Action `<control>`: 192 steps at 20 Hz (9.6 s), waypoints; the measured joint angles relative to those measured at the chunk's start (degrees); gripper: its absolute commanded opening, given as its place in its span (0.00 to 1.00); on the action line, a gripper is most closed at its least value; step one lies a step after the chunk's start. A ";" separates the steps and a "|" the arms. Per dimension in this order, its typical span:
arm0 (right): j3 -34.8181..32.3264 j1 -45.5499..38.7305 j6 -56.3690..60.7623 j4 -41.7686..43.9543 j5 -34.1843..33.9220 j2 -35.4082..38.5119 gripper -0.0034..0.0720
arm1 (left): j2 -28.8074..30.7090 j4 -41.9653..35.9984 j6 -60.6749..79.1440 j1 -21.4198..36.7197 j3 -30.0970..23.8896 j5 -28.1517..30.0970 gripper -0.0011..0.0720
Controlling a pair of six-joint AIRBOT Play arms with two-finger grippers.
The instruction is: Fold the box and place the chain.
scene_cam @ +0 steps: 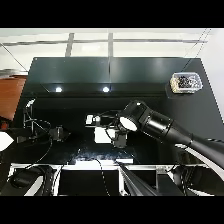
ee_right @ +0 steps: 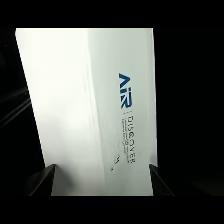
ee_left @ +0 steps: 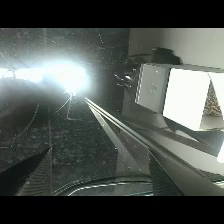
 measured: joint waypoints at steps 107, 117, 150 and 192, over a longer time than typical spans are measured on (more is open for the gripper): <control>0.02 -1.77 7.65 -3.19 -4.55 -3.04 0.08 | 0.00 0.02 0.00 0.00 -0.42 -0.07 0.99; 0.61 -1.77 7.65 -3.19 -3.96 -2.12 0.08 | 0.00 0.02 0.00 0.00 -0.44 -0.07 0.98; 1.44 -1.90 6.34 2.56 1.16 -1.88 0.25 | 0.02 0.00 0.02 0.00 -0.42 -0.66 0.98; 0.66 -1.84 8.33 2.49 -2.45 -2.78 0.22 | 0.00 0.00 0.04 0.00 -0.42 -0.96 0.99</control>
